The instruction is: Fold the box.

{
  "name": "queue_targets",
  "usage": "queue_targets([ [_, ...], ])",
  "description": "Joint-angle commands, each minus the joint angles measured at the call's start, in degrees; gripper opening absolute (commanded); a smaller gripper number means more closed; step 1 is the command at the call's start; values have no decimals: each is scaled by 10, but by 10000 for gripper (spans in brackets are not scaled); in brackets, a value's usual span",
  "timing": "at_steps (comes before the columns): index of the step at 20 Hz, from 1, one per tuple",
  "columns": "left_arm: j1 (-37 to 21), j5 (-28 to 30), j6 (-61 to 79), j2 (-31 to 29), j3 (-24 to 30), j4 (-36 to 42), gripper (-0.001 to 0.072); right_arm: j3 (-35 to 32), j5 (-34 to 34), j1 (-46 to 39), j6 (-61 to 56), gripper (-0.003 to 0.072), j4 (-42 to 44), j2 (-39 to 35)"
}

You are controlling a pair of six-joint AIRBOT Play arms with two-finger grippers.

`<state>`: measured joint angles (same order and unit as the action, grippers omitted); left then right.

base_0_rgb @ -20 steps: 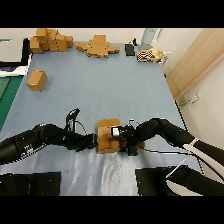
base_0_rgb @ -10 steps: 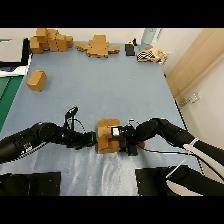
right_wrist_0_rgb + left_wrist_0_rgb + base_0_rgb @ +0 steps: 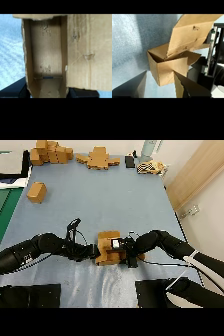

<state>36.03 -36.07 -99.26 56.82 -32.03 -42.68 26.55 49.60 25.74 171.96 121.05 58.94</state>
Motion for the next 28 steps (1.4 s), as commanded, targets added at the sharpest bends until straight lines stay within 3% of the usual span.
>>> queue_targets([
  [1,0,7,4,3,0,7,533,0,0,0,0,497,0,0],
  [5,1,29,5,3,0,10,533,0,0,0,0,497,0,0],
  [7,4,12,5,7,-1,7,533,0,0,0,0,497,0,0],
  [11,46,13,-73,27,-14,-35,533,0,0,0,0,497,0,0],
  [14,84,10,-190,56,-59,-135,533,0,0,0,0,497,0,0],
  [17,106,-55,-318,92,-113,-267,533,0,0,0,0,497,0,0],
  [22,134,-81,-358,153,-156,-285,533,0,0,0,0,497,0,0],
  [25,136,-97,-399,160,-168,-303,532,0,0,0,0,497,0,0],
  [28,150,-148,-464,163,-204,-394,532,0,0,0,0,498,0,0],
])
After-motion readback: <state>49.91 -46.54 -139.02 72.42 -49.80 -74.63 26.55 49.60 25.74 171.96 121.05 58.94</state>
